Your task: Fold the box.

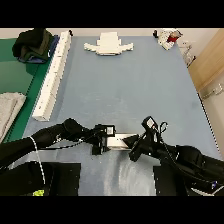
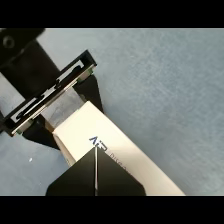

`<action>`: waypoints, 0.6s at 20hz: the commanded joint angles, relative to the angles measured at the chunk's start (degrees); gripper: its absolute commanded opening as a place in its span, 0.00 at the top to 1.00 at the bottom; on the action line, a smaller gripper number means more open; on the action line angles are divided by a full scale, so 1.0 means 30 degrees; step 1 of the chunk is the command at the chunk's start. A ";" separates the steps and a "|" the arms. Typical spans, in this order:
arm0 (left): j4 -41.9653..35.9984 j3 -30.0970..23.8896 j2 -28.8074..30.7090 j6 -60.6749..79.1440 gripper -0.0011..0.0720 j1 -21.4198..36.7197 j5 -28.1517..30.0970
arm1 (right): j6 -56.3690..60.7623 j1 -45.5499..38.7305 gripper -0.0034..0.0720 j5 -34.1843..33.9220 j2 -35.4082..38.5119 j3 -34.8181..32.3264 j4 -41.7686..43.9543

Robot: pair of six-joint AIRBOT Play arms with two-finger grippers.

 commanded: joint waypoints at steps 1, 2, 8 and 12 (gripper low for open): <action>0.0007 -0.0007 0.0000 0.0007 0.38 0.0015 0.0007 | 0.0000 -0.2652 0.93 -0.5056 -0.0262 0.3155 -0.0576; 0.0007 -0.0007 0.0000 0.0007 0.38 0.0007 0.0007 | -0.0095 -0.3810 0.93 -0.7111 -0.0546 0.4313 -0.1195; 0.0007 -0.0007 0.0000 0.0007 0.38 0.0007 0.0007 | -0.6324 -1.0790 0.95 -1.3384 -0.4918 0.9508 0.0066; 0.0007 -0.0007 0.0000 0.0007 0.37 0.0007 0.0007 | -1.3034 -1.4761 0.95 -1.5380 -0.9850 1.2597 0.5311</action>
